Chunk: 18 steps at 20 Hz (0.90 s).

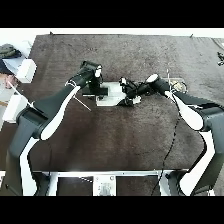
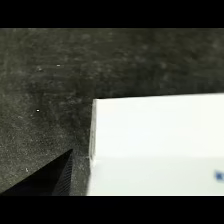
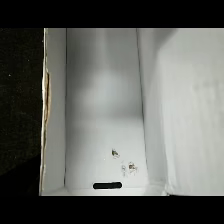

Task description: Fold the box and place the chain.

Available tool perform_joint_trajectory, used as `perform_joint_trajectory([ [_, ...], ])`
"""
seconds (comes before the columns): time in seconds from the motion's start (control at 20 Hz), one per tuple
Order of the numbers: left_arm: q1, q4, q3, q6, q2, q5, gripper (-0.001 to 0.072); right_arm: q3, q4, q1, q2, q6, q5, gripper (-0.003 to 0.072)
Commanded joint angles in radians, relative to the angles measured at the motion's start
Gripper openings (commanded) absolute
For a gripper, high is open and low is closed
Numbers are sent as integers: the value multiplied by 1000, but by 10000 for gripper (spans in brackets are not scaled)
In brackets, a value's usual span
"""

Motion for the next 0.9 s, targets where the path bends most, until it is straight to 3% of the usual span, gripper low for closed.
perform_joint_trajectory([
  [0.0,1,-21,21,153,13,-49,556,0,1,0,0,1,0,309],
  [0.05,1,-17,32,192,21,-80,720,0,1,0,0,1,0,309],
  [0.4,1,53,44,389,143,-63,717,0,1,0,0,1,0,308],
  [0.65,7,54,29,548,195,40,708,0,1,1,0,1,0,309],
  [0.85,31,33,-55,613,260,105,708,0,1,1,0,1,0,309],
])
